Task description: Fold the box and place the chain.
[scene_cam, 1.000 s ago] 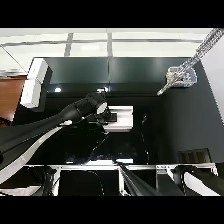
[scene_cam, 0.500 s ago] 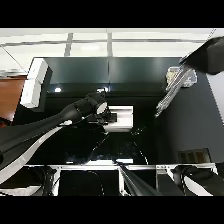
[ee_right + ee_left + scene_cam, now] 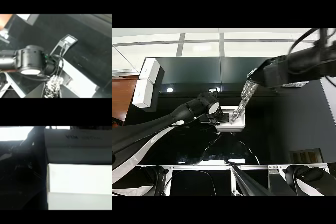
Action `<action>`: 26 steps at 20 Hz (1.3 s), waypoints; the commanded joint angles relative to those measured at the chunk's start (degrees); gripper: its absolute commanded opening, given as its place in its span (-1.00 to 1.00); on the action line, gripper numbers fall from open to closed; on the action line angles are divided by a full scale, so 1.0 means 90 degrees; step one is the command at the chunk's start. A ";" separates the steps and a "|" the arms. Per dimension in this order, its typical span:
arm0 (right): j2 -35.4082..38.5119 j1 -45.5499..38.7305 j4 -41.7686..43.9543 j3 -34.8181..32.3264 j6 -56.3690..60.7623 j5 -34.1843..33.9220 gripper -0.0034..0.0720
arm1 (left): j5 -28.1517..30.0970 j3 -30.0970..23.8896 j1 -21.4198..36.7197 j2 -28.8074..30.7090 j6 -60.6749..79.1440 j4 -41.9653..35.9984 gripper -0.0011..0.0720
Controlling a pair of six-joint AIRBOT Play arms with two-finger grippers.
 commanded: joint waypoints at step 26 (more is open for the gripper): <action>-0.0447 0.0770 -0.0505 -0.3344 0.0741 -0.1955 -0.89 | -0.0010 0.0005 0.0005 0.0000 0.0000 0.0000 -0.90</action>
